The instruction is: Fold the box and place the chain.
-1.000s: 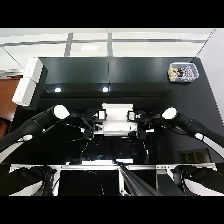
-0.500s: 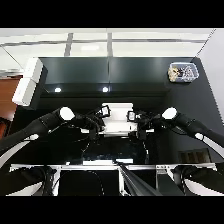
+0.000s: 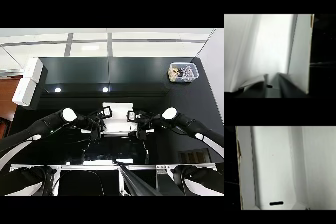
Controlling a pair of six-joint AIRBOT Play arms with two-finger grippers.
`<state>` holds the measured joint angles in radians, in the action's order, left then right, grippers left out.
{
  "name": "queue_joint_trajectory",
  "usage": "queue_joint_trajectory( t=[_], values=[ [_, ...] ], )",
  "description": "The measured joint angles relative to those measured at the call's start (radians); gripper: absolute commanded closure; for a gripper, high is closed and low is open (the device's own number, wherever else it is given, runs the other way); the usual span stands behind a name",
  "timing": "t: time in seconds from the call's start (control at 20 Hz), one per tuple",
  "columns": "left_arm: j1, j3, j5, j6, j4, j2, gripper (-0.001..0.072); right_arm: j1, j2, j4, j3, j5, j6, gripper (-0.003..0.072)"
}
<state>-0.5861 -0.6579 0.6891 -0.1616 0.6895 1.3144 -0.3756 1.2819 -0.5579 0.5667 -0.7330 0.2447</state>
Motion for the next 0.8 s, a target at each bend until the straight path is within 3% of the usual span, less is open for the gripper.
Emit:
queue_joint_trajectory(
  t=[0.05,0.1,0.15,0.2,0.25,0.3,0.35,0.55,0.8],
  values=[
    [0.000,0.000,-0.001,-0.003,0.000,0.000,0.0566,0.000,0.000,0.000,0.000,0.000,0.000,0.0458],
    [0.000,0.000,0.003,0.000,0.003,0.000,0.0501,0.000,0.000,0.000,0.000,0.000,0.000,0.0458],
    [0.000,0.000,0.003,0.001,0.005,-0.002,0.0290,0.000,0.000,0.000,0.000,0.000,-0.001,0.0458],
    [0.000,0.000,0.001,-0.001,0.005,-0.003,0.0218,0.000,0.000,0.000,0.000,0.000,-0.001,0.0458],
    [0.001,0.000,-0.002,-0.002,0.006,-0.005,0.0374,0.000,0.000,0.000,0.000,-0.003,-0.001,0.0458],
    [0.004,0.000,0.003,-0.003,0.010,-0.008,0.0599,0.000,0.000,0.000,0.000,-0.003,-0.002,0.0458],
    [0.008,0.000,0.010,-0.003,0.010,-0.015,0.0686,0.000,0.000,0.001,0.000,-0.002,-0.002,0.0458],
    [0.065,-0.012,0.078,-0.132,0.094,-0.090,0.0685,0.000,0.000,0.001,0.000,0.001,-0.002,0.0458],
    [0.255,-0.014,0.285,-0.601,0.396,-0.236,0.0685,0.000,0.000,0.001,0.000,0.001,-0.002,0.0458]
  ],
)
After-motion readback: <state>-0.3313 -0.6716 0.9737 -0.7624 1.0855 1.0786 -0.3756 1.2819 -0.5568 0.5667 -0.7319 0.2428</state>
